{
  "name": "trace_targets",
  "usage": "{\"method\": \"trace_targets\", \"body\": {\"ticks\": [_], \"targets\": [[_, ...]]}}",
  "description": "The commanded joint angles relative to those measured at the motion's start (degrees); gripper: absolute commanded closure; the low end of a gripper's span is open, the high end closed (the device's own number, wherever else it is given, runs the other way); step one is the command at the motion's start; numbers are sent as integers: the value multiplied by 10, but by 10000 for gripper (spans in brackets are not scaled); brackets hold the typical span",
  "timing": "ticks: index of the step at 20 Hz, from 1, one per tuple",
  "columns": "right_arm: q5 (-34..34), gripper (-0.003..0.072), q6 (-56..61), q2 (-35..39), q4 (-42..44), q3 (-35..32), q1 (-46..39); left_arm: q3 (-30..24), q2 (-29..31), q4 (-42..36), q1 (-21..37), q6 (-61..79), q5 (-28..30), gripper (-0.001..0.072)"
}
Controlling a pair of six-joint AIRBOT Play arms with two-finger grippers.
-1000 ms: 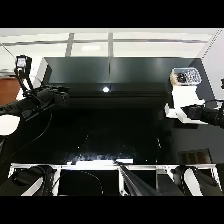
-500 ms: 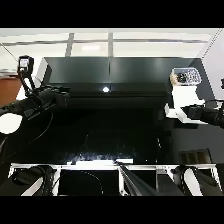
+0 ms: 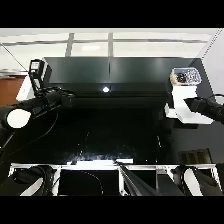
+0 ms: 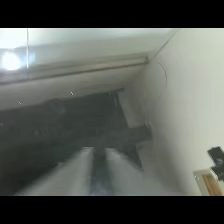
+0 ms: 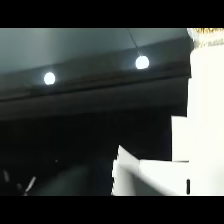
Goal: Fold the box and place the chain.
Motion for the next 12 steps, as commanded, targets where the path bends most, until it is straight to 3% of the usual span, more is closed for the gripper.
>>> {"method": "trace_targets", "body": {"ticks": [1, 4, 5, 6, 7, 8, 12], "targets": [[-25, -13, 6, 0, 4, 0, 0, 0, -28, -9, -13, -3, 7, -1], [-86, 12, 106, 0, -68, 1, -5, 0, -45, -11, -26, -4, 6, -1], [-119, 89, 172, -2, -103, 6, -19, 0, -47, -11, -31, -4, 6, -1], [-136, 95, 193, -10, -130, 17, -37, 0, -47, -11, -33, -3, 6, -1], [-131, 82, 192, -30, -150, 39, -64, 0, -47, -11, -33, -3, 5, -1], [-113, -23, 188, -56, -165, 65, -89, 0, -47, -11, -33, -3, 3, -1], [-38, -19, 222, -196, -206, 182, -204, 0, -47, -10, -33, -3, 3, -1]]}}
